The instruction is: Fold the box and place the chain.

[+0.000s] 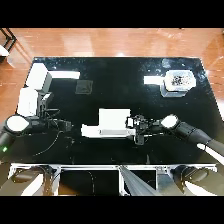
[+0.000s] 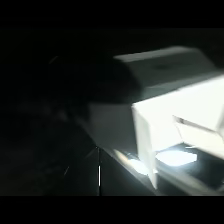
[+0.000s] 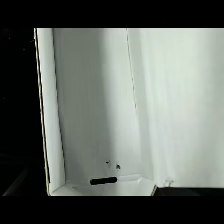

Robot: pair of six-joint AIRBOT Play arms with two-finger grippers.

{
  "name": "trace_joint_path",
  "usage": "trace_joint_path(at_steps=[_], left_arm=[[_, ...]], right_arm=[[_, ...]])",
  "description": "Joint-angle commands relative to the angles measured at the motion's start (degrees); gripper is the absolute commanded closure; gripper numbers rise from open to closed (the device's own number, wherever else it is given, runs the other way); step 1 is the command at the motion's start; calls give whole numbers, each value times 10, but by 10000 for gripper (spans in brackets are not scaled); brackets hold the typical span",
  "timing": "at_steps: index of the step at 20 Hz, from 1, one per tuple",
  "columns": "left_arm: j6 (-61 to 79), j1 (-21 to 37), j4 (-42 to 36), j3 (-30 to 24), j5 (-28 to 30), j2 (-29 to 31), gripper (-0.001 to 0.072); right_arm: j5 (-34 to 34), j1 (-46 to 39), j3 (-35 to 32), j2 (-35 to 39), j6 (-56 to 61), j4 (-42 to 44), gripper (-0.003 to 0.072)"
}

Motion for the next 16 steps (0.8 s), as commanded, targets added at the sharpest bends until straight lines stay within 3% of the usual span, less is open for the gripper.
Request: trace_joint_path(at_steps=[1,6,15,16], left_arm=[[-100,16,-44,-9,-1,-78,688],[15,12,-156,-9,-10,-170,690],[16,-64,-173,-2,30,-179,684],[17,-64,-169,2,30,-179,616]], right_arm=[[0,0,0,0,0,0,321],[0,0,0,0,0,0,321],[-3,7,0,-1,2,-8,321],[-3,7,0,-1,2,-8,321]])
